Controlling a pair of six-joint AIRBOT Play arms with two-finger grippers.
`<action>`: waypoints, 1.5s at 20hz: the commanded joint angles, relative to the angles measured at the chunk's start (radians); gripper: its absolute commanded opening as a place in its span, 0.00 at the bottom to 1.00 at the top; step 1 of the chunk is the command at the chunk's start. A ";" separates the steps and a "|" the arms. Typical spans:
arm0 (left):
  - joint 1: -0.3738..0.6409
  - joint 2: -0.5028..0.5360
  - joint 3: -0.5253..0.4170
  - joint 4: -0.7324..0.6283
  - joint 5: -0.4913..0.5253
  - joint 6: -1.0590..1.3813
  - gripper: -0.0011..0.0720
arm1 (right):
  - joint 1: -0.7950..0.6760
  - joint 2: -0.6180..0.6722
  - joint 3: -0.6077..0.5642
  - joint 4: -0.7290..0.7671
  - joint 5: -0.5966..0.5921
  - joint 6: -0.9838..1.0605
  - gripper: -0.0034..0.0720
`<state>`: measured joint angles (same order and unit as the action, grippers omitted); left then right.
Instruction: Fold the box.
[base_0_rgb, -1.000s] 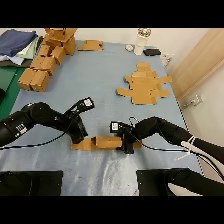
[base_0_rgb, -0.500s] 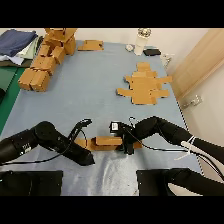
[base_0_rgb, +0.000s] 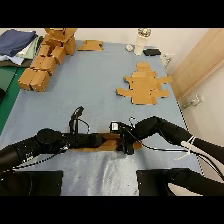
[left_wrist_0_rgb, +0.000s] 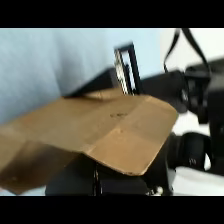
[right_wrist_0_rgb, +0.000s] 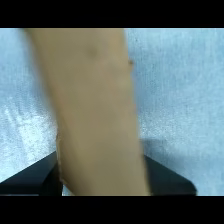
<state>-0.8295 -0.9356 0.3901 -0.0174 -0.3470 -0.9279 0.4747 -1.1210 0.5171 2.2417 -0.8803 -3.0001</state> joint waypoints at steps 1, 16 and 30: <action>-0.005 0.000 0.017 -0.051 0.184 0.059 0.03 | 0.001 0.000 0.000 0.000 -0.001 0.000 0.66; -0.005 -0.055 0.035 -0.050 0.212 0.100 0.03 | 0.001 0.000 0.000 -0.002 0.008 0.035 0.89; -0.004 -0.134 0.040 -0.043 0.193 0.101 0.03 | 0.001 0.000 0.000 -0.039 0.005 0.079 0.76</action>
<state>-0.8341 -1.0355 0.4259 -0.0608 -0.1272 -0.8219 0.4763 -1.1210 0.5175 2.2066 -0.8738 -2.9257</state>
